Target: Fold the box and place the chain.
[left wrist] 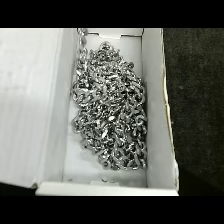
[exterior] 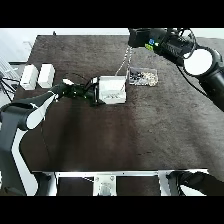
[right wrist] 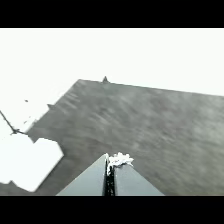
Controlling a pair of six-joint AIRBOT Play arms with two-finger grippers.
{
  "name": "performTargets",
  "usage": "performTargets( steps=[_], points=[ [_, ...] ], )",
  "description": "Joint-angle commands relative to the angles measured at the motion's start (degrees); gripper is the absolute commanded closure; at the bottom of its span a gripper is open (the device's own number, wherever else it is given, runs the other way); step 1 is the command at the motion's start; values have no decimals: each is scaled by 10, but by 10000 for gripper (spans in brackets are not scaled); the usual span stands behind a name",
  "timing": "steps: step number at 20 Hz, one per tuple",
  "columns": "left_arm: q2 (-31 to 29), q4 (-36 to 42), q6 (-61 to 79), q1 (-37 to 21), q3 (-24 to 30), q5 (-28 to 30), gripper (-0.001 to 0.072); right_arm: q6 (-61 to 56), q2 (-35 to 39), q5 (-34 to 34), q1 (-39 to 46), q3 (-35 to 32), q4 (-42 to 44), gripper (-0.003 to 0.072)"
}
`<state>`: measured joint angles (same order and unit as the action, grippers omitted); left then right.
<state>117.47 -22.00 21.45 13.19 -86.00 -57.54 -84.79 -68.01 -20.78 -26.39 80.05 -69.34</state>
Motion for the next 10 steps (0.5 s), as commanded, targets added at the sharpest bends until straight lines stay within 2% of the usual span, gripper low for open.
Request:
performTargets(
  steps=[1,10],
  points=[
    [0,0,0,0,0,0,243,0,14,4,-36,1,-14,678],
    [0,0,0,0,0,0,243,-3,5,1,-43,-23,-12,677]
  ],
)
